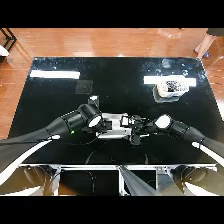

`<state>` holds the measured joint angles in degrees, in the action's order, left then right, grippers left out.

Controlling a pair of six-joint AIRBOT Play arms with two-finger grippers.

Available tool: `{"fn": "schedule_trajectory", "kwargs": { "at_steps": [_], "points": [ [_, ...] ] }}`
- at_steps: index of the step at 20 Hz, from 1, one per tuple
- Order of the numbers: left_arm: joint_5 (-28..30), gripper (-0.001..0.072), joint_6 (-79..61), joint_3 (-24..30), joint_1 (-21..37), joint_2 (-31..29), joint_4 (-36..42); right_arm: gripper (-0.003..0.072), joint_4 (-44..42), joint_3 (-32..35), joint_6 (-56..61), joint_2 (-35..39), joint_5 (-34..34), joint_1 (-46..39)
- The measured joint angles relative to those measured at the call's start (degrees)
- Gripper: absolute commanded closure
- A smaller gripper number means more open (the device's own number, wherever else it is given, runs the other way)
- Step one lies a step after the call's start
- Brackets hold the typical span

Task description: Fold the box and place the chain.

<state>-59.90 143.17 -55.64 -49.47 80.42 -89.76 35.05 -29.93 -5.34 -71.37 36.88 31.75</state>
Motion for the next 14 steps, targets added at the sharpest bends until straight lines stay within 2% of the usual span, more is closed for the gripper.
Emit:
{"fn": "schedule_trajectory", "kwargs": {
  "at_steps": [8, 10, 14],
  "points": [
    [-0.52, 0.0367, 0.0, 0.0, 0.07, 0.2, 0.2, 0.0447, 0.0, -0.02, -0.02, 0.02, 0.02, 0.0],
    [-0.57, 0.0416, 0.0, 0.0, 0.07, 0.24, 0.22, 0.0447, 0.0, -0.02, 0.0, 0.0, 0.02, 0.0],
    [-0.61, 0.0416, -0.02, 0.0, 0.04, 0.35, 0.24, 0.0447, 0.0, 0.0, -0.02, 0.02, 0.02, 0.0]
  ]
}}
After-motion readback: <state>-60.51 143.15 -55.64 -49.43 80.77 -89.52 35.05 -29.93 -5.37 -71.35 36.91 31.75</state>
